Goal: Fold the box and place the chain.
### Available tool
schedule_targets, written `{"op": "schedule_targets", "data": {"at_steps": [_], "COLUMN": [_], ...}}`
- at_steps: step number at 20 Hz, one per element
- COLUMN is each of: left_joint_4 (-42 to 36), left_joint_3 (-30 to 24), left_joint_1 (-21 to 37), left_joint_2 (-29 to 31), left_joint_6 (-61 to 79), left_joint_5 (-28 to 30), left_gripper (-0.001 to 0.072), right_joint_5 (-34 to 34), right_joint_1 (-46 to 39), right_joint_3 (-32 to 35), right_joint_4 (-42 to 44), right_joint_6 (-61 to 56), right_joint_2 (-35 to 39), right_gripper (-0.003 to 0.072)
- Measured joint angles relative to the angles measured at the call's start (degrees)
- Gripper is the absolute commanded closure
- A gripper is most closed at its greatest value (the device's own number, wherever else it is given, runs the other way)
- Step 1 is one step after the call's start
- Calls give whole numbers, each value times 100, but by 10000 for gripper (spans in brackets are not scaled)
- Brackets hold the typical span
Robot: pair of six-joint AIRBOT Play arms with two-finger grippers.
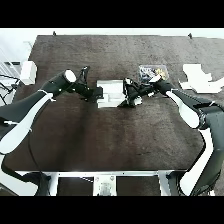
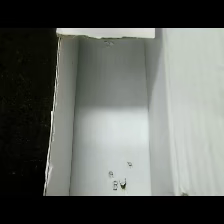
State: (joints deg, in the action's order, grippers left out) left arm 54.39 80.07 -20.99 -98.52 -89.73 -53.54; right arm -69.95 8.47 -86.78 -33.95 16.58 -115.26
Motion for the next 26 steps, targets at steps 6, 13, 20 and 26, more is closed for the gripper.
{"op": "schedule_targets", "data": {"at_steps": [6, 13, 20, 26], "left_joint_4": [1187, 2085, 2393, 2479], "left_joint_3": [365, 476, 485, 1023], "left_joint_1": [-302, -533, -645, -680], "left_joint_2": [-11, -37, -61, -466], "left_joint_6": [-892, -1504, -1733, -1814], "left_joint_5": [-136, -232, -127, -726], "left_gripper": [283, 283, 283, 283], "right_joint_5": [2, -7, -4, -4], "right_joint_1": [0, 0, 0, 0], "right_joint_3": [0, 0, 0, 0], "right_joint_4": [13, 13, 11, 7], "right_joint_6": [-4, -2, -2, 0], "right_joint_2": [0, 0, 0, 0], "right_gripper": [108, 108, 108, 108]}}
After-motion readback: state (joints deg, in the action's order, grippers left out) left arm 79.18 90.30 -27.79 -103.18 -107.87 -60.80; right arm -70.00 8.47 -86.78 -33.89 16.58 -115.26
